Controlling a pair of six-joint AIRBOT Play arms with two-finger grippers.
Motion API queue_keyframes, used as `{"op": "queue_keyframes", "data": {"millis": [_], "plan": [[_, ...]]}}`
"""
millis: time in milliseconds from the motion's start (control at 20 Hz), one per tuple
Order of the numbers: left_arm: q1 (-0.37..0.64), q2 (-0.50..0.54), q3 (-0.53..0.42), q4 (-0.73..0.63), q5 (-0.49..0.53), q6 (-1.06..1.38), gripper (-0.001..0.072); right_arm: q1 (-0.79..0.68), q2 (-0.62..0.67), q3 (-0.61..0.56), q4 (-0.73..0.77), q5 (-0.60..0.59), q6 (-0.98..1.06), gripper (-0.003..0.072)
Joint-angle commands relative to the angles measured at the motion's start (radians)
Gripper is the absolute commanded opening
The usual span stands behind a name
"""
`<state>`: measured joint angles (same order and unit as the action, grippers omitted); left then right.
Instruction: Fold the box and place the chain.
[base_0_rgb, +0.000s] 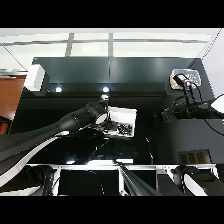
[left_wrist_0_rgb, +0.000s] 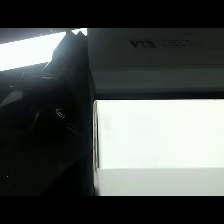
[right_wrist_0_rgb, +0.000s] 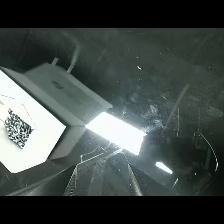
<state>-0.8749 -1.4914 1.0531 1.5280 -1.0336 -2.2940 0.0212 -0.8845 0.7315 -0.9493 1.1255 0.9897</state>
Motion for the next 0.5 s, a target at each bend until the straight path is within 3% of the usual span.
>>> {"op": "queue_keyframes", "data": {"millis": [0, 150, 200, 250, 300, 450], "plan": [[0.0, 0.0, 0.001, 0.0, -0.027, -0.087, 0.0027, -0.007, 0.001, 0.0, -0.005, 0.003, 0.001, 0.0384], [0.0, 0.002, 0.002, -0.027, -0.029, -0.106, 0.0028, -0.007, 0.001, 0.0, -0.005, 0.003, 0.001, 0.0384], [0.0, 0.003, 0.005, -0.029, -0.03, -0.106, 0.0069, -0.007, 0.001, 0.0, -0.005, 0.003, 0.001, 0.0384], [-0.003, 0.006, 0.013, -0.024, -0.035, -0.106, 0.0312, -0.007, 0.001, -0.003, -0.005, -0.001, 0.001, 0.0384], [-0.004, 0.008, 0.029, -0.013, -0.053, -0.106, 0.0509, -0.007, 0.001, -0.009, -0.005, -0.007, 0.002, 0.0384], [-0.004, 0.074, 0.063, 0.085, -0.073, -0.097, 0.0523, -0.007, 0.0, -0.026, -0.005, -0.011, 0.002, 0.0384]]}}
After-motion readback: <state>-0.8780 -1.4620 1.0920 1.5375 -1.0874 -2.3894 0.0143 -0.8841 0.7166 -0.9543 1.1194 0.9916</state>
